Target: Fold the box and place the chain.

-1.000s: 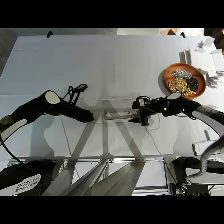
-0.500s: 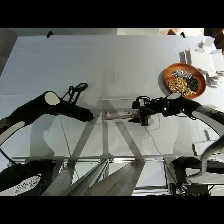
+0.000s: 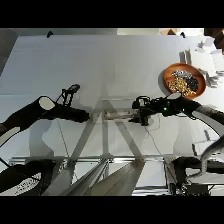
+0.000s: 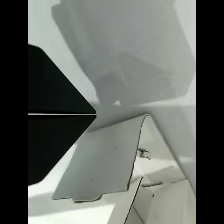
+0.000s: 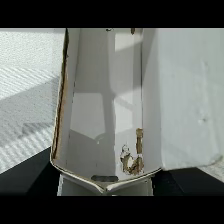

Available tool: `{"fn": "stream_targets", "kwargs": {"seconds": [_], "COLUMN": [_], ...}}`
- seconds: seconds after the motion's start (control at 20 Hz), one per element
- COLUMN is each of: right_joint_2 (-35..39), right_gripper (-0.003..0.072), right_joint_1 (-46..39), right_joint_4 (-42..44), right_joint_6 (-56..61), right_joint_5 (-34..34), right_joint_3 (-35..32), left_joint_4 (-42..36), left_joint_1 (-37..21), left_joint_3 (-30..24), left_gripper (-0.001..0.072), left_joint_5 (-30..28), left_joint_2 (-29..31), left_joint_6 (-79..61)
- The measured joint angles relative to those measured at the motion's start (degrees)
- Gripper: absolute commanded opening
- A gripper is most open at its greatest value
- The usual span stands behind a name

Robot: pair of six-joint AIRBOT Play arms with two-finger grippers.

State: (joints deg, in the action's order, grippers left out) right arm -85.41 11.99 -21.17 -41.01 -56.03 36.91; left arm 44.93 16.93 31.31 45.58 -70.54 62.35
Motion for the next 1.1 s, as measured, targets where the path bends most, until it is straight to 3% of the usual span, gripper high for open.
{"fn": "stream_targets", "kwargs": {"seconds": [0.55, 0.9, 1.1], "right_joint_2": [0.00, 0.00, 0.00], "right_gripper": [0.0542, 0.0542, 0.0542], "right_joint_1": [0.00, 0.00, 0.00], "right_joint_4": [0.00, 0.00, 0.00], "right_joint_6": [0.02, 0.02, 0.02], "right_joint_5": [0.02, 0.00, 0.00], "right_joint_3": [0.00, 0.00, 0.00], "left_joint_4": [-6.38, 0.02, -1.44], "left_joint_1": [2.60, 2.69, 2.78], "left_joint_3": [-1.86, -1.86, -1.90], "left_gripper": [0.0001, 0.0001, 0.0002], "left_joint_5": [-5.27, -6.43, -6.19], "left_joint_2": [-0.09, -0.09, -0.07], "left_joint_6": [0.07, 5.22, 4.20]}}
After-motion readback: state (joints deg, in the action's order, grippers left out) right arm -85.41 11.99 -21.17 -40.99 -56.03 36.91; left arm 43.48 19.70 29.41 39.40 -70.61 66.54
